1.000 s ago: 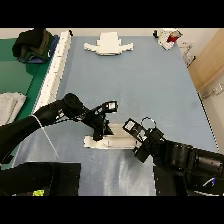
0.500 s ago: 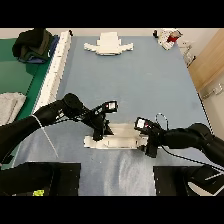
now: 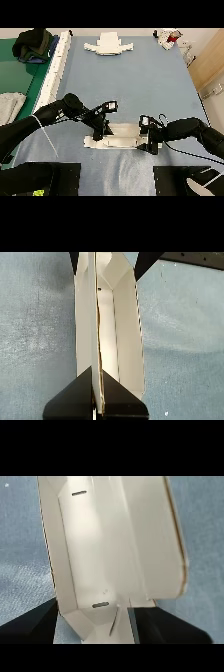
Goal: Fold the box.
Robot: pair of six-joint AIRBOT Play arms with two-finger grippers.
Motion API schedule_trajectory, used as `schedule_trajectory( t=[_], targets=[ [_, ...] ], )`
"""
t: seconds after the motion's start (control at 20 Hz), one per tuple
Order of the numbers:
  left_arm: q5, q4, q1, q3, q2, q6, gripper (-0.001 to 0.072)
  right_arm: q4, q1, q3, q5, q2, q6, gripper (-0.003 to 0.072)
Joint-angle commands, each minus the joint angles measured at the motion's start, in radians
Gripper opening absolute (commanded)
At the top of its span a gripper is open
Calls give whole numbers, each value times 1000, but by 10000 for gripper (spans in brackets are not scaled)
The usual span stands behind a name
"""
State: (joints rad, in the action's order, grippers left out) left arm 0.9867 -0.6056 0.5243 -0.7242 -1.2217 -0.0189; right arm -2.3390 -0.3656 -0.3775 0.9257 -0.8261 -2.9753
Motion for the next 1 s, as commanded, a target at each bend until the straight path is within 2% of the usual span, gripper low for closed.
schedule_trajectory(
  t=[0.0,0.35,0.65,0.95],
  targets=[
    [0,0,0,0,-1,0,13,-13,10,1,0,-3,-33,720],
    [0,0,0,0,-1,0,13,-12,5,2,-3,-22,-33,711],
    [0,0,0,0,-1,0,13,61,-83,7,-82,-72,-33,710],
    [0,0,0,0,-1,0,13,82,-90,7,-106,-115,-33,686]
  ],
)
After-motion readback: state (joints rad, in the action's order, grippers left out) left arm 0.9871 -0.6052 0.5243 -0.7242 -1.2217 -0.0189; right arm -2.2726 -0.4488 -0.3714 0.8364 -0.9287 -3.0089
